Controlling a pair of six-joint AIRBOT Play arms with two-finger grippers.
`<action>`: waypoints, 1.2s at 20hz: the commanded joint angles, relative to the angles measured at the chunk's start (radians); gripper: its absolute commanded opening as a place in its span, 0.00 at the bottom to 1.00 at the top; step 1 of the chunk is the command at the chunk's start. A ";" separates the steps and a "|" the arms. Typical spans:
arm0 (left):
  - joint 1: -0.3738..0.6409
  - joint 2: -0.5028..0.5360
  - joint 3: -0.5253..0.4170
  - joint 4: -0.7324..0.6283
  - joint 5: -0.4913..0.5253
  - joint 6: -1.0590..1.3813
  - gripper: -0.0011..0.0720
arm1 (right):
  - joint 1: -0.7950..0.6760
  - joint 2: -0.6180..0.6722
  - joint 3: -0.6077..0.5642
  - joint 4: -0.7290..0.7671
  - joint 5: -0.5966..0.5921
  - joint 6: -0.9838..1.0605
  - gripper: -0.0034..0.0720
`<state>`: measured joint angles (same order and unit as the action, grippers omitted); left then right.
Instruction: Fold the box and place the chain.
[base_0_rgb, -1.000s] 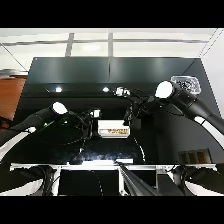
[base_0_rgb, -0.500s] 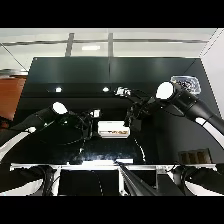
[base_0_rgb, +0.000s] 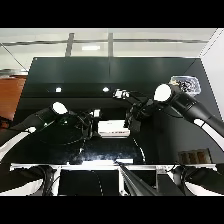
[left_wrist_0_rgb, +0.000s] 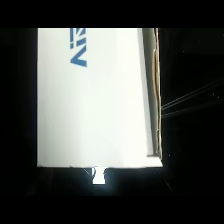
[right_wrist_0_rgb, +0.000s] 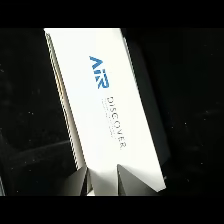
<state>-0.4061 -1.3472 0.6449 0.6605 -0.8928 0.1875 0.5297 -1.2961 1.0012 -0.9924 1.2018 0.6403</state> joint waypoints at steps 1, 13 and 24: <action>-0.001 -0.001 0.000 0.001 0.000 0.003 0.64 | 0.031 0.000 0.000 -0.017 -0.033 0.024 0.31; -0.001 -0.001 0.000 0.001 0.000 0.003 0.64 | 0.058 -0.001 -0.019 -0.035 -0.040 0.045 0.31; -0.001 -0.001 0.000 0.001 0.000 0.003 0.64 | 0.058 -0.001 -0.022 -0.039 -0.038 0.079 0.48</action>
<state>-0.4061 -1.3472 0.6453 0.6621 -0.8925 0.1917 0.5877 -1.2968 0.9798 -1.0233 1.1557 0.7071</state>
